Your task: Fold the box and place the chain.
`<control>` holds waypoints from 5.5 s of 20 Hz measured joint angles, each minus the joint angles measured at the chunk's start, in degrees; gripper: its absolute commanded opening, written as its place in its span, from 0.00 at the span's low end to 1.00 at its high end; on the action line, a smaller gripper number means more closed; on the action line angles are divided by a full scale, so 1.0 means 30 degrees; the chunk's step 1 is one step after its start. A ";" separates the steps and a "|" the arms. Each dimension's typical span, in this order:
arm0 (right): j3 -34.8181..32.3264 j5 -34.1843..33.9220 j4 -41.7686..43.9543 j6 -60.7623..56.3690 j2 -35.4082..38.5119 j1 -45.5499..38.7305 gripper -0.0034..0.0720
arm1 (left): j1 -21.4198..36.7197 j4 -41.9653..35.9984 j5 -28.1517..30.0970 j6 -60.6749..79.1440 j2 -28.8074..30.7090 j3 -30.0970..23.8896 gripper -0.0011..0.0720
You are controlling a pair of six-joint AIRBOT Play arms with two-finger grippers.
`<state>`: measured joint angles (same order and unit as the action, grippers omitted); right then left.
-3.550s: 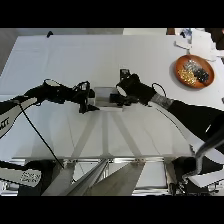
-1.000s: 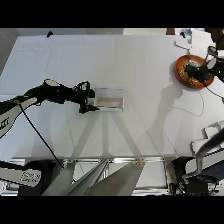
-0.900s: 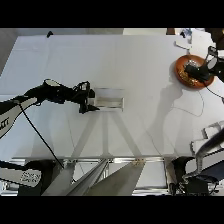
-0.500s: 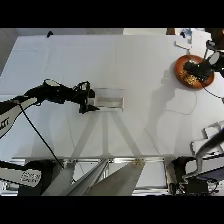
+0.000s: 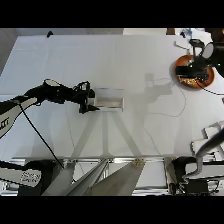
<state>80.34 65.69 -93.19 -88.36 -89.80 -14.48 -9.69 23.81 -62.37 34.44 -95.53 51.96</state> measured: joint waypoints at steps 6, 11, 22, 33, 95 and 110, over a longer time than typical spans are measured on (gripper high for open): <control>-0.0022 0.2127 -0.0270 0.0342 0.1785 0.2841 0.06 | 0.0000 0.0000 -0.0007 0.0000 0.0000 0.0000 0.55; -0.0270 0.2754 -0.0138 0.0379 0.3985 0.4911 0.06 | -0.0007 0.0000 -0.0007 0.0000 0.0000 0.0000 0.55; -0.2608 0.1770 0.1158 0.0117 0.6623 1.0324 0.06 | -0.0007 0.0007 -0.0007 0.0000 0.0000 0.0000 0.55; -0.2769 -0.1617 0.1472 -0.0780 0.6003 1.4600 0.06 | -0.0007 0.0000 -0.0007 0.0000 0.0000 0.0000 0.55; -0.2149 -0.5282 0.1297 -0.1617 0.0729 -0.3665 0.61 | -0.0007 0.0007 -0.0007 0.0000 0.0000 0.0000 0.55; -0.0583 -0.6630 0.2288 -0.2331 -0.3891 -0.4182 0.09 | 0.0000 0.0007 -0.0007 0.0000 0.0000 -0.0007 0.55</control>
<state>78.59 45.80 -86.32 -95.35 -101.47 -27.03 -9.69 23.83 -62.39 34.44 -95.53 51.94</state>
